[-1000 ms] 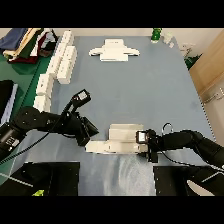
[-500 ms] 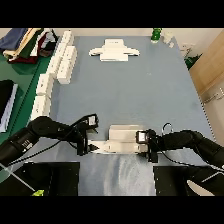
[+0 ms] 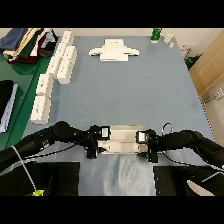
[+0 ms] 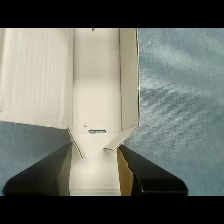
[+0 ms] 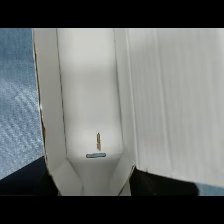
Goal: Fold the box.
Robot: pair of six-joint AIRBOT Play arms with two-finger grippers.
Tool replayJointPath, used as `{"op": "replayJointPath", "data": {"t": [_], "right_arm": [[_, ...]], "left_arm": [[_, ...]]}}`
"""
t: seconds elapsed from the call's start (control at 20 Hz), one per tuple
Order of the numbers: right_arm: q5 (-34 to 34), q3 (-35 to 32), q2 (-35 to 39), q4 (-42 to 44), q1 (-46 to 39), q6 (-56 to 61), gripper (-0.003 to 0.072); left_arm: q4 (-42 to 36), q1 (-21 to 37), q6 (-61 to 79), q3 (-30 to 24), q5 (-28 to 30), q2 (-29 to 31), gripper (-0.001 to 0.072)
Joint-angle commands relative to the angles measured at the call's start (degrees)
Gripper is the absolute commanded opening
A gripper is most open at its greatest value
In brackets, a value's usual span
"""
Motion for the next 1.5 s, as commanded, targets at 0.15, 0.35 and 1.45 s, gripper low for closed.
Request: {"op": "replayJointPath", "data": {"t": [0.15, 0.35, 1.45], "right_arm": [[0.0, 0.0, 0.0, 0.0, 0.0, 0.0, 0.0511], [0.0, 0.0, 0.0, 0.0, 0.0, 0.0, 0.0512], [0.0, 0.0, 0.0, 0.0, 0.0, 0.0, 0.0511]], "left_arm": [[-2.4, -2.8, 1.6, -0.1, 2.7, -2.1, 0.0170], [-7.0, -4.4, 1.6, -0.1, 5.2, -2.1, 0.0169], [-9.5, -4.4, -0.5, 0.0, 7.2, -3.7, 0.0015]]}}
